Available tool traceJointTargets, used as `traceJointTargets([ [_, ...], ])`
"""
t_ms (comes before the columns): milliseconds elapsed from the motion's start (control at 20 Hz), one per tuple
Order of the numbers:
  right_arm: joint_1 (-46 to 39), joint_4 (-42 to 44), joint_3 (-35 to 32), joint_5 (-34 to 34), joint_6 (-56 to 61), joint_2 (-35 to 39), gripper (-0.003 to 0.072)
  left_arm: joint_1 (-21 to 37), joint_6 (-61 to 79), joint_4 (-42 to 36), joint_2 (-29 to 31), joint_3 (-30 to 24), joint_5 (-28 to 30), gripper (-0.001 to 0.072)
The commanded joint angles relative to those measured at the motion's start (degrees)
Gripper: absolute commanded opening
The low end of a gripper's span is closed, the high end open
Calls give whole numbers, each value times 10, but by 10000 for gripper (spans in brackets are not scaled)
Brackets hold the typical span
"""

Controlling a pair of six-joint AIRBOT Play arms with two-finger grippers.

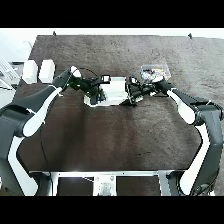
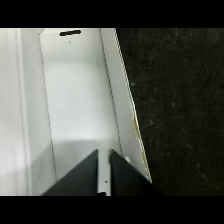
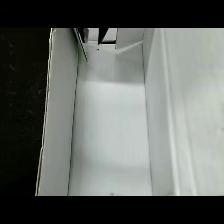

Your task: Fold the box and place the chain.

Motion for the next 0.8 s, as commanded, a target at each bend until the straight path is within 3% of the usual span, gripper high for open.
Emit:
traceJointTargets([
  [0,0,0,0,1,0,0,580,11,29,-3,0,0,-12,20],
  [250,0,0,0,1,0,0,580,51,49,-50,6,1,-66,18],
  [500,0,0,0,1,0,0,580,99,50,-116,49,2,-166,14],
  [650,0,0,0,1,0,0,580,116,-14,-117,84,0,-190,13],
  [750,0,0,0,1,0,0,580,125,-78,-118,115,-23,-170,13],
])
